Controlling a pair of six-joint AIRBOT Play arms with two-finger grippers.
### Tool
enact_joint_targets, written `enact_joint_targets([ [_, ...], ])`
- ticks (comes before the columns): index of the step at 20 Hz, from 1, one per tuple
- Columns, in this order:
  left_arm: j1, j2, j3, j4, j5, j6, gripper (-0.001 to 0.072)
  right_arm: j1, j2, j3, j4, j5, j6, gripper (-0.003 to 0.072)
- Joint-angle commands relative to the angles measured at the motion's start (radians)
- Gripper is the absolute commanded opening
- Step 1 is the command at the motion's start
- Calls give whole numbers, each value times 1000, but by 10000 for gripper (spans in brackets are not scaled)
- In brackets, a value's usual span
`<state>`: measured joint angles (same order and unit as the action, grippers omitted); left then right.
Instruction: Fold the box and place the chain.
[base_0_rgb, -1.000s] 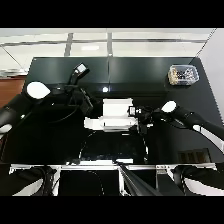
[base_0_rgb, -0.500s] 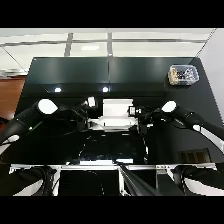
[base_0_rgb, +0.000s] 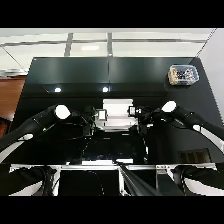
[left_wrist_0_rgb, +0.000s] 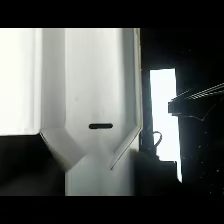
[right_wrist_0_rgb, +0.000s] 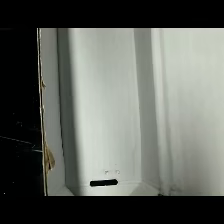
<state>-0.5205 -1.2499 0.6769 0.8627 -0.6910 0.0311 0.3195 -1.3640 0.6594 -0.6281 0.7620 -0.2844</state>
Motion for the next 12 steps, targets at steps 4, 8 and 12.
enact_joint_targets([
  [4,-12,-8,19,-63,26,-14,175,0,0,0,0,1,0,417],
  [8,-12,-38,21,-225,16,-13,175,0,0,0,0,1,0,417],
  [12,-11,-86,41,-306,1,-11,175,0,0,0,0,1,0,418],
])
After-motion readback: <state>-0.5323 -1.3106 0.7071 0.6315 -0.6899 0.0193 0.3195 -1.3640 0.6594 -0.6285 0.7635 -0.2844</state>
